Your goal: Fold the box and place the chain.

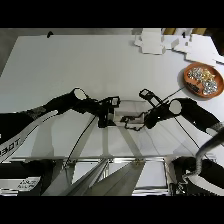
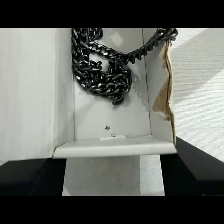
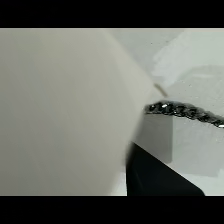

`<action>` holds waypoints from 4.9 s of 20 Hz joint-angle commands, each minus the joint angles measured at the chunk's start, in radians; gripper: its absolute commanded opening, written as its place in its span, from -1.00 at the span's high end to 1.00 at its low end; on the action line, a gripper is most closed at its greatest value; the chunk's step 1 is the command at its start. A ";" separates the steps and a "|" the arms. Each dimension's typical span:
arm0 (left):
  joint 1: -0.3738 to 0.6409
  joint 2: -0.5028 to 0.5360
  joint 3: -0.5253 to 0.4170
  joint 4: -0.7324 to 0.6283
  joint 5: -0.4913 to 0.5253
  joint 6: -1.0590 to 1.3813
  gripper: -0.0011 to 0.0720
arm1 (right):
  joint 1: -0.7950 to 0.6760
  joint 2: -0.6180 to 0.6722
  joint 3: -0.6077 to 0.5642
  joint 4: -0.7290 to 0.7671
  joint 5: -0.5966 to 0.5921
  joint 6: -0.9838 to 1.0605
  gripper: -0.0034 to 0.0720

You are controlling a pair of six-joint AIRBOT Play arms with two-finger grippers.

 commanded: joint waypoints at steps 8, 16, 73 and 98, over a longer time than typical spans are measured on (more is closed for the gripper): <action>0.001 0.000 0.000 0.000 0.000 0.000 0.05 | 0.017 -0.009 -0.003 -0.009 0.027 0.004 0.85; 0.001 0.000 0.000 0.000 0.000 0.000 0.05 | 0.016 0.148 0.004 -0.156 0.159 0.063 0.86; 0.000 0.000 0.000 0.000 0.000 0.000 0.05 | -0.197 0.166 0.361 -0.053 0.327 0.076 0.25; 0.000 0.000 0.000 0.000 0.000 0.000 0.05 | -0.271 -0.293 0.361 -0.262 0.115 0.445 0.18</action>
